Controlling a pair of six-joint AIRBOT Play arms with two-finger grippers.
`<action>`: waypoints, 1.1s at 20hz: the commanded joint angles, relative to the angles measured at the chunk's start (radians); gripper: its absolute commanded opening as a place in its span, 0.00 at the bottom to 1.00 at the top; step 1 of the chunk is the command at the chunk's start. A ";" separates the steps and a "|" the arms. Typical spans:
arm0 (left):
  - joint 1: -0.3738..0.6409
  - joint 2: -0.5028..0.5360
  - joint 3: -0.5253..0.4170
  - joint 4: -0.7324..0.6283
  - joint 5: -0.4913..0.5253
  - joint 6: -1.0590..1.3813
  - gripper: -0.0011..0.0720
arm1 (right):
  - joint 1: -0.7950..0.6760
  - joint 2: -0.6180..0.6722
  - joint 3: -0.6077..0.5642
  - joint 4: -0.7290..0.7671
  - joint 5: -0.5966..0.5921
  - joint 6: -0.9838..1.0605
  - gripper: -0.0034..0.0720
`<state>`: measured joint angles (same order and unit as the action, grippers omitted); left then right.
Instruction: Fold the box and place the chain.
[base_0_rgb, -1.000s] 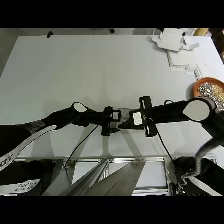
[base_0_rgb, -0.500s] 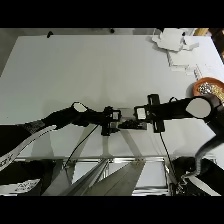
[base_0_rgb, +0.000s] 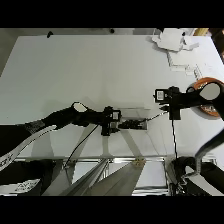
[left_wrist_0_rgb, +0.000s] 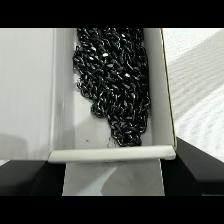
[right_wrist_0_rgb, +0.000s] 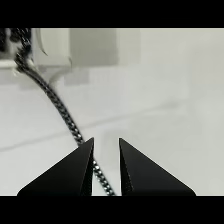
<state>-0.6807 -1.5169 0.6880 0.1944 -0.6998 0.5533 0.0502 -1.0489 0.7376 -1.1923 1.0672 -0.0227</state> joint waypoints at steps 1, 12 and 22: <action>0.000 0.000 0.000 0.000 0.000 0.000 0.55 | -0.036 -0.115 0.000 -0.039 -0.014 -0.040 0.29; 0.000 0.000 0.000 0.000 0.000 0.000 0.55 | -0.036 -0.281 0.000 -0.069 -0.036 -0.066 0.29; 0.000 0.000 0.000 0.000 0.000 0.000 0.55 | -0.024 -0.273 -0.003 -0.072 0.041 -0.066 0.08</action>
